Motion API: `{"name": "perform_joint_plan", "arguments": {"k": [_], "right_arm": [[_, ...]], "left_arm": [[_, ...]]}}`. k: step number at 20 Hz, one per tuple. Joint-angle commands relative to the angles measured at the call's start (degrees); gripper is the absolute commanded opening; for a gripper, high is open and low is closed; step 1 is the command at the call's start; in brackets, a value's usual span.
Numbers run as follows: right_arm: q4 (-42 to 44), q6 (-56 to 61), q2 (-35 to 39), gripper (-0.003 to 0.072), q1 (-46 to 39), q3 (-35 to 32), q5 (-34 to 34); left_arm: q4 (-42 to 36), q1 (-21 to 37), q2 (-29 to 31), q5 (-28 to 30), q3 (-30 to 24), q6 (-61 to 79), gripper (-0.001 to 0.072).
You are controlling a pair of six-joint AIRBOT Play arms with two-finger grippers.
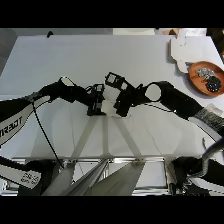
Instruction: Fold the box and place the chain.
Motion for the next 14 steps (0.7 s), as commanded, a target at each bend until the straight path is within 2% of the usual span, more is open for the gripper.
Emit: {"name": "perform_joint_plan", "arguments": {"k": [1,7,11,14], "right_arm": [[-0.2,-3.15,0.13,0.0341,0.74,-2.03,-4.72],[-0.7,-3.15,0.59,0.0339,0.85,-3.74,-6.05],[-0.74,-3.28,3.93,0.0343,2.54,-3.74,-6.27],[-0.72,-7.02,4.76,0.0355,5.05,-3.82,-6.58]], "left_arm": [[0.02,0.0,-0.04,0.0,0.0,0.02,0.038],[0.02,0.0,-0.04,-0.02,0.0,0.02,0.038],[0.02,0.0,-0.02,0.0,0.0,0.02,0.038],[0.02,0.0,-0.04,-0.02,0.0,0.02,0.038]]}}
